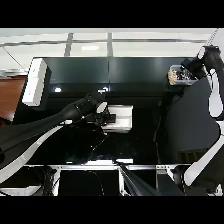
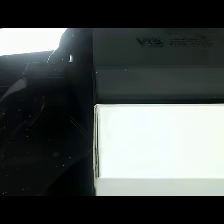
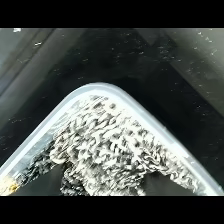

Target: Fold the box and place the chain.

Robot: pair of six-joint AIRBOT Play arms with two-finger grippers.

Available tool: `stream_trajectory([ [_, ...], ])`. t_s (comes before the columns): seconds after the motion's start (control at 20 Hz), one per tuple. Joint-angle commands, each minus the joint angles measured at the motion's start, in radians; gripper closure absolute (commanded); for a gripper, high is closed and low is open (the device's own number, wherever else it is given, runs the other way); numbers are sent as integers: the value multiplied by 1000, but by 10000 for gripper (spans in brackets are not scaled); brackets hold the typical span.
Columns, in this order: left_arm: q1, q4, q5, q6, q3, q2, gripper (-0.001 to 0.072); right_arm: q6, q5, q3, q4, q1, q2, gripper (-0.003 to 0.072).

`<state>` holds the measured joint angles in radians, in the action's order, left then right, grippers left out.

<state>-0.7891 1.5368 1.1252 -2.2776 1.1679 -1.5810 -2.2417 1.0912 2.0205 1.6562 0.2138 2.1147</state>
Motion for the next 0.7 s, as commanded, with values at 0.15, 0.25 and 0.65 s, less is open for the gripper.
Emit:
stream_trajectory([
  [0.15, 1, 0, -2, 0, 0, -1, 682, 104, 65, 7, -16, 0, -19, 671],
  [0.25, 1, -1, 2, 0, 0, -1, 682, 181, 73, 7, 8, -3, -82, 671],
  [0.65, 1, 0, 2, 0, 0, -1, 682, 521, 80, 7, -19, -18, -491, 672],
])
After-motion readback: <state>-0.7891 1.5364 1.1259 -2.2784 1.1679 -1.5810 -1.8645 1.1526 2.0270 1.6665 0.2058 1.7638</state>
